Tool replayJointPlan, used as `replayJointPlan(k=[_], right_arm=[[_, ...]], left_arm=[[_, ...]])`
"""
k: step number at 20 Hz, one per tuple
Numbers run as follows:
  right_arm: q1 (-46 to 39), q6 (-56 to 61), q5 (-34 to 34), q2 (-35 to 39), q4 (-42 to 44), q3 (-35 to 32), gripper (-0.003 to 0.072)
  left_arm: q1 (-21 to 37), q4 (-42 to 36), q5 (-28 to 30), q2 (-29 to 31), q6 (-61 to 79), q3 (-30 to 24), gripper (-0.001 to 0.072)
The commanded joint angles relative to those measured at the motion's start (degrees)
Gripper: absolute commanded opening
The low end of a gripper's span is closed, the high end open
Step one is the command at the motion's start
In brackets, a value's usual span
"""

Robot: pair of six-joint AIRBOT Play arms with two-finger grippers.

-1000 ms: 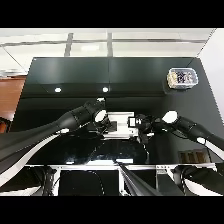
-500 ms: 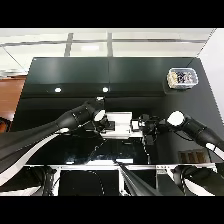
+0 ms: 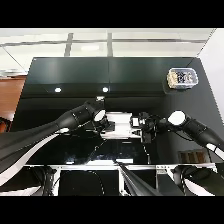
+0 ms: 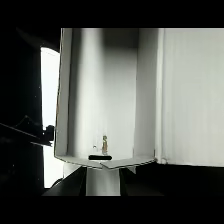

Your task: Fold the box and place the chain.

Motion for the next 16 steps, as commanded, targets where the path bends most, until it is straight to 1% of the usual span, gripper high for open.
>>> replayJointPlan(k=[1,3,6,8,12,13,14,15,16], right_arm=[[0.09,0.90,0.98,-1.40,5.97,-0.02,0.0233],[0.83,0.87,-0.28,-3.06,8.57,-0.02,0.0234],[2.86,0.90,-6.29,-5.55,14.73,-0.02,0.0234],[2.86,2.69,-7.58,-5.88,14.40,-0.02,0.0234],[2.75,3.23,-2.97,-5.86,14.40,-0.02,0.0232],[2.78,3.50,-2.75,-5.86,14.43,-0.02,0.0268],[2.75,3.80,-2.97,-5.86,14.47,-0.02,0.0448],[2.75,3.80,-2.93,-5.86,14.36,-0.02,0.0419],[2.75,3.82,-2.93,-5.86,14.21,-0.02,0.0290]], left_arm=[[-0.04,-0.22,0.00,0.04,-0.04,0.00,0.0028],[-0.04,-0.20,0.07,0.04,-0.04,0.00,0.0028],[-0.07,-0.22,0.79,0.04,-0.07,0.00,0.0028],[-0.02,-0.22,1.09,0.04,-0.09,0.00,0.0028],[-0.04,-0.22,1.03,0.04,-0.09,0.00,0.0028],[-0.04,-0.22,1.05,0.04,-0.09,0.00,0.0028],[-0.04,-0.22,1.05,0.04,-0.09,0.00,0.0028],[-0.04,-0.22,1.05,0.04,-0.09,0.00,0.0028],[-0.04,-0.22,1.05,0.04,-0.07,0.00,0.0028]])
